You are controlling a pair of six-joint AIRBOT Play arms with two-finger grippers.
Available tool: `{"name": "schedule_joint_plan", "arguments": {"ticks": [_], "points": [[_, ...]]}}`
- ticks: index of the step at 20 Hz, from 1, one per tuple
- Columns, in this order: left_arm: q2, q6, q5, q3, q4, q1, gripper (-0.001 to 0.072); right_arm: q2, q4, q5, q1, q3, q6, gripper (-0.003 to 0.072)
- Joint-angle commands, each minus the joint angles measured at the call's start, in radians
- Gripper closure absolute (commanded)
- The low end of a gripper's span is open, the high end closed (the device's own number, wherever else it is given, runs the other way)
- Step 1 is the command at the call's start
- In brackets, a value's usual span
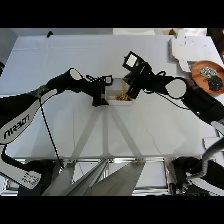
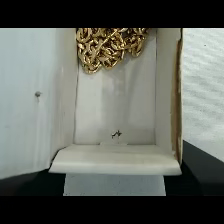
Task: Fold the box and place the chain.
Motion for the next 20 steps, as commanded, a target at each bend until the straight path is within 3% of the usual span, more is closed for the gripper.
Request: {"name": "schedule_joint_plan", "arguments": {"ticks": [1,2,4,5,9,12,14,17,20], "points": [[0.000,0.000,0.000,0.000,0.000,-0.001,0.0496,-0.021,-0.002,-0.014,0.015,0.001,0.002,0.0668],[0.000,0.000,0.000,0.000,0.000,-0.001,0.0496,-0.033,-0.002,-0.006,0.015,0.001,0.002,0.0655],[0.000,0.000,0.000,0.000,0.000,-0.001,0.0496,-0.048,-0.002,0.003,0.006,0.001,0.002,0.0416],[0.000,0.000,0.000,0.000,0.000,-0.001,0.0496,-0.049,0.001,0.003,0.001,0.001,0.002,0.0378],[0.000,0.000,0.000,0.000,0.000,-0.001,0.0496,-0.049,0.002,0.024,-0.042,0.026,0.074,0.0379],[0.000,0.000,0.000,0.000,0.000,-0.001,0.0496,-0.080,0.002,0.103,-0.105,0.134,0.245,0.0379],[0.000,0.000,0.000,0.000,0.000,0.000,0.0496,-0.163,0.000,0.215,-0.159,0.261,0.380,0.0393],[0.000,0.000,0.000,0.000,0.000,0.000,0.0496,-0.372,-0.001,0.500,-0.210,0.510,0.536,0.0391],[0.000,0.000,0.000,0.000,0.000,0.000,0.0496,-0.538,0.011,0.598,-0.219,0.679,0.610,0.0391]]}}
